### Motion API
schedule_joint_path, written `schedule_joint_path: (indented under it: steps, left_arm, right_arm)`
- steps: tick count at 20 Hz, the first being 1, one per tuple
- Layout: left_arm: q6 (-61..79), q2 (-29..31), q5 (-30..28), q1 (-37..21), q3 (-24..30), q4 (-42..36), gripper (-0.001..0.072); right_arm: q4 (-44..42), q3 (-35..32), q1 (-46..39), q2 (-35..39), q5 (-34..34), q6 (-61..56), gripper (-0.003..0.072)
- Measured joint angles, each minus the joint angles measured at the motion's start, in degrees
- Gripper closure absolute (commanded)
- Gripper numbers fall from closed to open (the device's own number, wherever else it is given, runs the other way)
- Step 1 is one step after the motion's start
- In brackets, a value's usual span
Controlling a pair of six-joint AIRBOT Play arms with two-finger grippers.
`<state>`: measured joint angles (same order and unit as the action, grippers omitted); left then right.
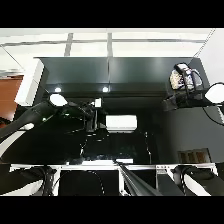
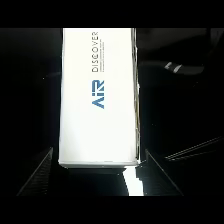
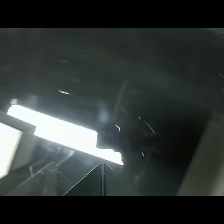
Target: Fold the box and place the chain.
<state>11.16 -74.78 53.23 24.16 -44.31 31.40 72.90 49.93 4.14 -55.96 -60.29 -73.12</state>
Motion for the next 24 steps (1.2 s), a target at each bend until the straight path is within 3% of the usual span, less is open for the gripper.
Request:
schedule_joint_path:
  steps: [5,13,24]
  left_arm:
    - [-8.98,2.14,0.74,2.86,-4.20,1.07,-0.0003]
    - [-20.85,-10.40,-1.64,11.04,-16.96,2.03,-0.0002]
    - [-26.25,-15.87,3.10,12.59,-19.76,6.45,-0.0001]
  right_arm:
    - [2.86,0.04,-6.43,0.15,-2.64,-2.58,0.0674]
    - [3.58,0.04,-8.59,0.20,-2.14,-3.32,0.0674]
    - [3.63,0.04,-8.74,0.20,-0.66,-3.37,0.0674]
